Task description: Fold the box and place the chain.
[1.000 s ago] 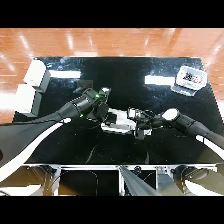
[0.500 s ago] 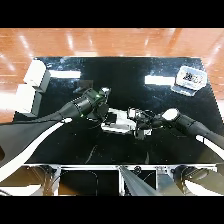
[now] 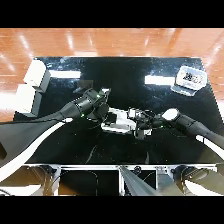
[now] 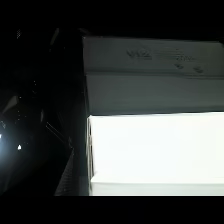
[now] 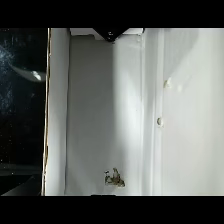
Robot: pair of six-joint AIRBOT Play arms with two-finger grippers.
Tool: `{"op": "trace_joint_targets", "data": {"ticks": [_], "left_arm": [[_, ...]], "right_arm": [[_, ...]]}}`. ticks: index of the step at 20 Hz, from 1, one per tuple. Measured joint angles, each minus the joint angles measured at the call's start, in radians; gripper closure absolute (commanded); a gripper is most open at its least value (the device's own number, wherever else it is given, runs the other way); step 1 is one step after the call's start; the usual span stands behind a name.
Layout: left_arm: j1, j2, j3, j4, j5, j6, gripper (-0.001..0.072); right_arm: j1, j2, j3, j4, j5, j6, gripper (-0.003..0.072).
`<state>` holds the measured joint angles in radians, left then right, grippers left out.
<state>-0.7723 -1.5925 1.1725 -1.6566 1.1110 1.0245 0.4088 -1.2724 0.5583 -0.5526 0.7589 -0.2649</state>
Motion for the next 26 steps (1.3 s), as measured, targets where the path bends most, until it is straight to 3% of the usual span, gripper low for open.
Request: {"op": "trace_joint_targets", "data": {"ticks": [6, 8, 10, 12, 19, 20, 23, 24, 26], "left_arm": [[0.000, -0.001, 0.000, -0.002, 0.002, 0.000, 0.0279], [0.000, -0.001, 0.000, 0.000, 0.006, 0.000, 0.0479], [0.000, 0.002, 0.000, -0.003, 0.006, 0.000, 0.0520], [0.000, 0.004, 0.002, -0.001, 0.012, -0.002, 0.0690], [0.000, 0.008, 0.013, -0.001, 0.021, 0.000, 0.0685], [0.000, 0.008, 0.013, -0.002, 0.021, 0.000, 0.0670], [0.000, 0.009, 0.016, -0.013, 0.021, 0.016, 0.0302], [0.000, 0.010, 0.017, -0.013, 0.023, 0.016, 0.0219], [-0.001, 0.010, 0.020, -0.014, 0.031, 0.021, 0.0189]], "right_arm": [[0.000, 0.000, 0.000, 0.000, 0.000, 0.000, 0.0061], [0.000, 0.000, 0.000, 0.000, 0.000, 0.000, 0.0061], [0.000, 0.000, 0.000, 0.000, 0.000, 0.000, 0.0061], [0.000, 0.000, 0.000, 0.000, 0.001, 0.000, 0.0061], [0.000, 0.000, 0.000, 0.001, 0.000, 0.000, 0.0061], [0.000, 0.000, 0.000, 0.001, 0.000, 0.000, 0.0061], [0.000, 0.000, 0.000, -0.003, -0.001, 0.000, 0.0061], [0.000, 0.000, 0.000, -0.001, -0.001, 0.000, 0.0061], [0.000, 0.000, 0.000, 0.000, -0.001, 0.000, 0.0061]]}}
